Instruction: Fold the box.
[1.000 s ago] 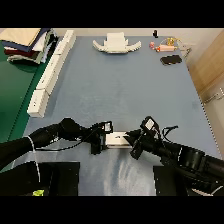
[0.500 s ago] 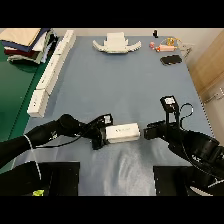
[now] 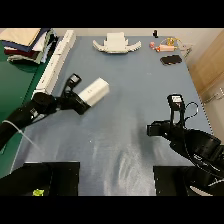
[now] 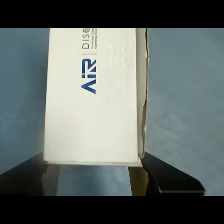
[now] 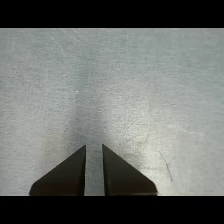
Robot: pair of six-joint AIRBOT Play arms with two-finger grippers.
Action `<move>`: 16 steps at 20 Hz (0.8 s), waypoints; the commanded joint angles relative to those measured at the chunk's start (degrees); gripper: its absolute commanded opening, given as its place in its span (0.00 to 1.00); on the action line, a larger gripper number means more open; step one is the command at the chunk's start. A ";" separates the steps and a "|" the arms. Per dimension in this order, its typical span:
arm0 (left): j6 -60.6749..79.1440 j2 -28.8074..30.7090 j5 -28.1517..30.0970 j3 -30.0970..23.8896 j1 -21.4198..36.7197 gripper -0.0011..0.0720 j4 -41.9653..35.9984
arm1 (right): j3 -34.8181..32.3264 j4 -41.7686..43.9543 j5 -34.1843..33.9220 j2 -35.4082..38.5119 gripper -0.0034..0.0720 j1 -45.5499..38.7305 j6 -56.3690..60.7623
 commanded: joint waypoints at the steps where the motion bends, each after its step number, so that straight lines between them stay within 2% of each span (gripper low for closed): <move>1: -4.68 -7.39 3.72 7.52 9.97 0.62 0.81 | 0.07 -0.24 -0.22 -0.02 0.25 -0.04 0.52; 6: -8.28 -23.28 3.65 21.59 14.78 0.62 0.85 | 0.07 -2.29 -0.20 -0.02 0.25 -0.04 1.73; 9: -14.88 -30.14 3.63 28.87 15.67 0.62 5.57 | 0.07 -2.86 -0.20 -0.02 0.25 -0.04 2.91; 13: -25.16 -35.32 3.56 34.77 16.31 0.62 16.61 | 0.07 -3.98 -0.22 -0.02 0.25 -0.04 2.91; 16: -26.32 -37.73 3.58 37.11 16.33 0.62 18.64 | 0.07 -4.76 -0.22 -0.04 0.25 -0.04 2.91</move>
